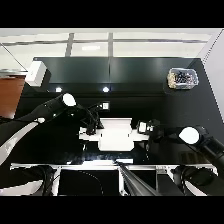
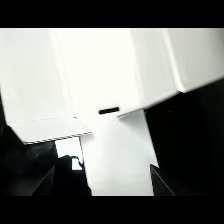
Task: Fold the box and place the chain.
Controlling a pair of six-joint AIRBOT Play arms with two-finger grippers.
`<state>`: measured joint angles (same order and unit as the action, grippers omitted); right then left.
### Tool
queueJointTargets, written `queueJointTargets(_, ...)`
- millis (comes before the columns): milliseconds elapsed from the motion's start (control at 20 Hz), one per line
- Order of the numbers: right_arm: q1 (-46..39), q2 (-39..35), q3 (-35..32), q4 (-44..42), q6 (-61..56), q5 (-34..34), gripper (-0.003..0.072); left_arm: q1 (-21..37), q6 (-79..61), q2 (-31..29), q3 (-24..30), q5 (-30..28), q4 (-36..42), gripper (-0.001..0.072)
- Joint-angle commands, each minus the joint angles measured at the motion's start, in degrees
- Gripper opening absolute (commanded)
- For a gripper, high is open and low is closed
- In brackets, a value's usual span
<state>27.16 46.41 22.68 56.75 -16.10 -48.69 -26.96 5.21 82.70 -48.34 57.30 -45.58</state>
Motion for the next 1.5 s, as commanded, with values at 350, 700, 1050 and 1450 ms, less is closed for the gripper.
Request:
queueJointTargets(350,7.9,4.9,-0.3,0.2,3.1,4.9,0.0720,0.0,1.0,0.2,0.0,0.1,0.0,0.0026)
queueJointTargets(700,12.8,5.2,-0.3,0.2,3.0,11.1,0.0720,0.0,1.0,0.2,0.0,0.1,0.0,0.0026)
queueJointTargets(1050,13.7,7.1,0.0,-4.7,2.6,12.2,0.0720,0.0,1.0,0.2,0.0,0.1,0.0,0.0026)
queueJointTargets(1450,13.6,6.8,1.5,-4.2,0.2,11.7,0.0720,0.0,1.0,0.2,0.0,0.1,0.0,0.0026)
